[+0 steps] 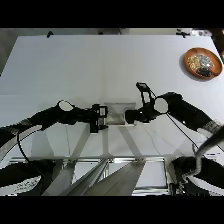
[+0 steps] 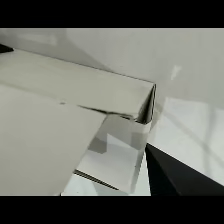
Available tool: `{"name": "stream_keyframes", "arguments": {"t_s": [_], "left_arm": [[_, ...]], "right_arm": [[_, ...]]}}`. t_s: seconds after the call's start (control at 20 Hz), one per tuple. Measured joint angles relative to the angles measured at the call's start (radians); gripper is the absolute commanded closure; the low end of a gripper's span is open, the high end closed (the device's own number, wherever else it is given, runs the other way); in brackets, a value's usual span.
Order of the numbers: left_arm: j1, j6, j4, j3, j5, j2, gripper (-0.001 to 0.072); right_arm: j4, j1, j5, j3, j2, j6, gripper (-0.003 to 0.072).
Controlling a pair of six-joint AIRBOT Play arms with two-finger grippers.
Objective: Fold the box and place the chain.
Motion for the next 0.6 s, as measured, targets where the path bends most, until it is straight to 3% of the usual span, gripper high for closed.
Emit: {"name": "stream_keyframes", "arguments": {"t_s": [0.6], "left_arm": [[0.000,0.000,0.000,0.000,0.000,0.000,0.0315]], "right_arm": [[-0.070,0.055,-0.035,0.000,-0.028,0.082,0.0153]]}}
